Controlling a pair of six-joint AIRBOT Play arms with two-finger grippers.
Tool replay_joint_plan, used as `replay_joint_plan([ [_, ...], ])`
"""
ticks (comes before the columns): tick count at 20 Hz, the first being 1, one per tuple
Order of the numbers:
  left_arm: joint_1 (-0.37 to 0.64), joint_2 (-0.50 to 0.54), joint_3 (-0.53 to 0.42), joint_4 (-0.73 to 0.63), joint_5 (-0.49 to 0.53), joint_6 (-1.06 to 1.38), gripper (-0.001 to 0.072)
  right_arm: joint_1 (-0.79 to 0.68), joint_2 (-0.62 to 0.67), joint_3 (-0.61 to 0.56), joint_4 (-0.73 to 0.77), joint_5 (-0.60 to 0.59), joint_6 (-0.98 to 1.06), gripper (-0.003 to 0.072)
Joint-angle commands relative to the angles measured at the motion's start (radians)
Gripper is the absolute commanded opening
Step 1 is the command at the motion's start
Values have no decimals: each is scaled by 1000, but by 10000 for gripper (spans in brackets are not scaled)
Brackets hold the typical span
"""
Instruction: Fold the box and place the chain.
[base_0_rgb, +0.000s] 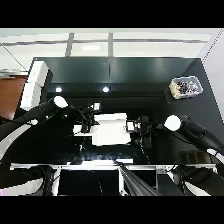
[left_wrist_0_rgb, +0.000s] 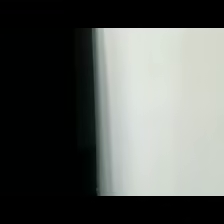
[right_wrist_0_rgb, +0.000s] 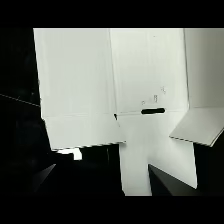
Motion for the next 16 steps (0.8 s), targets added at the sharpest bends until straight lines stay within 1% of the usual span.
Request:
replay_joint_plan([
  [1,0,0,0,5,0,0,31,5,-22,0,35,3,-48,693],
  [5,0,0,0,5,0,0,31,16,-22,0,75,6,-56,693],
  [9,0,0,1,1,-1,0,32,66,-31,0,75,-12,-56,694],
  [16,0,0,2,0,-3,0,32,76,-35,0,80,-40,-59,693],
])
